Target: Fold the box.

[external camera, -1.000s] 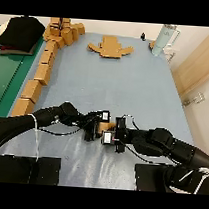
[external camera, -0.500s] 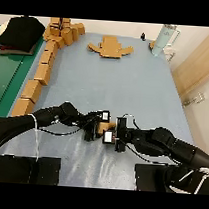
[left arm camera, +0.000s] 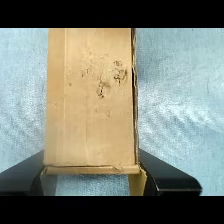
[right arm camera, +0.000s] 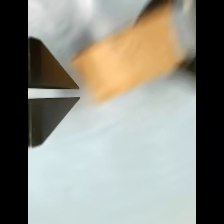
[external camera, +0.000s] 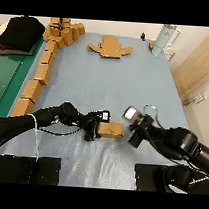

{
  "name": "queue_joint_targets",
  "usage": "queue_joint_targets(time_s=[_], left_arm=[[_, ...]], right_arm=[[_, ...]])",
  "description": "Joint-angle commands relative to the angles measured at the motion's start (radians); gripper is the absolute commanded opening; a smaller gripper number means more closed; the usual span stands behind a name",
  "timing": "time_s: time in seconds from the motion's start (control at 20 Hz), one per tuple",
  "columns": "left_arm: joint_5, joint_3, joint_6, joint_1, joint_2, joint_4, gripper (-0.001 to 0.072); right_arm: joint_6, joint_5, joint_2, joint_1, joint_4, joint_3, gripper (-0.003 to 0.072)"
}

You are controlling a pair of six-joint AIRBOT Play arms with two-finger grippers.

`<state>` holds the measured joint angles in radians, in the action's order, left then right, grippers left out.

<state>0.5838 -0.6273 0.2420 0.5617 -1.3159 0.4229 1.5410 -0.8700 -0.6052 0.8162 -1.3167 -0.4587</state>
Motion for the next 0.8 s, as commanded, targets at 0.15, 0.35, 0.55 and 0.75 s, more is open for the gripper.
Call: queue_joint_targets(time_s=[0.15, 0.35, 0.55, 0.75], left_arm=[[0.0, -0.001, 0.0, 0.0, 0.0, 0.0, 0.0465], [0.0, -0.002, 0.0, 0.0, 0.0, -0.001, 0.0466], [-0.001, -0.003, -0.037, -0.006, 0.016, -0.004, 0.0465], [-0.006, -0.007, -0.165, -0.08, 0.1, 0.003, 0.0466]], right_arm=[[-0.461, -0.256, 0.008, -0.211, -0.103, -0.002, 0.0004], [-0.573, -0.238, 0.006, -0.224, -0.192, -0.001, 0.0005], [-0.645, -0.188, 0.006, -0.224, -0.19, -0.001, 0.0006], [-0.687, -0.174, 0.003, -0.224, -0.175, -0.001, 0.0005]])
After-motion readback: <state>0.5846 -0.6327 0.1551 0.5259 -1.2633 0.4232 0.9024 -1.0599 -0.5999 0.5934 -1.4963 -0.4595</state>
